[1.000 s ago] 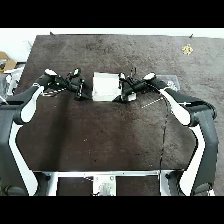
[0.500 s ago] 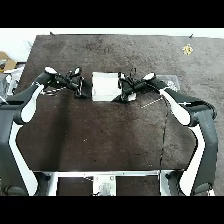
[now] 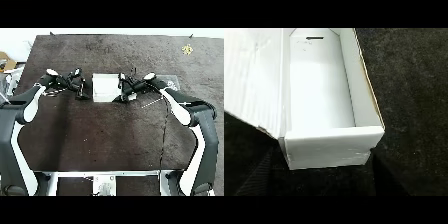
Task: Fold the box and place the chain.
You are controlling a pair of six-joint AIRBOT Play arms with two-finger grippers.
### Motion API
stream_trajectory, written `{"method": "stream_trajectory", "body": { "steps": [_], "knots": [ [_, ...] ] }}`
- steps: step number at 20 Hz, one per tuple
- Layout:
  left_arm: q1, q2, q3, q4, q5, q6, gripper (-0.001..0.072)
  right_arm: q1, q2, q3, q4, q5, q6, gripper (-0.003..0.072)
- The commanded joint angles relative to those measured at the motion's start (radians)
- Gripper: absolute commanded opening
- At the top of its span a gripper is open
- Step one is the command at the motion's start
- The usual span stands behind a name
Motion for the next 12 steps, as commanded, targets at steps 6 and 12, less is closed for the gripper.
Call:
{"method": "stream_trajectory", "body": {
  "steps": [6,12],
  "knots": [
    [0.003,-0.002,0.007,-0.002,-0.002,-0.024,0.0715,0.001,-0.001,0.0,0.004,-0.003,0.002,0.0325],
    [0.016,-0.001,0.007,0.004,-0.038,-0.056,0.0716,0.001,-0.001,0.0,0.004,-0.002,0.002,0.0325]
  ]
}}
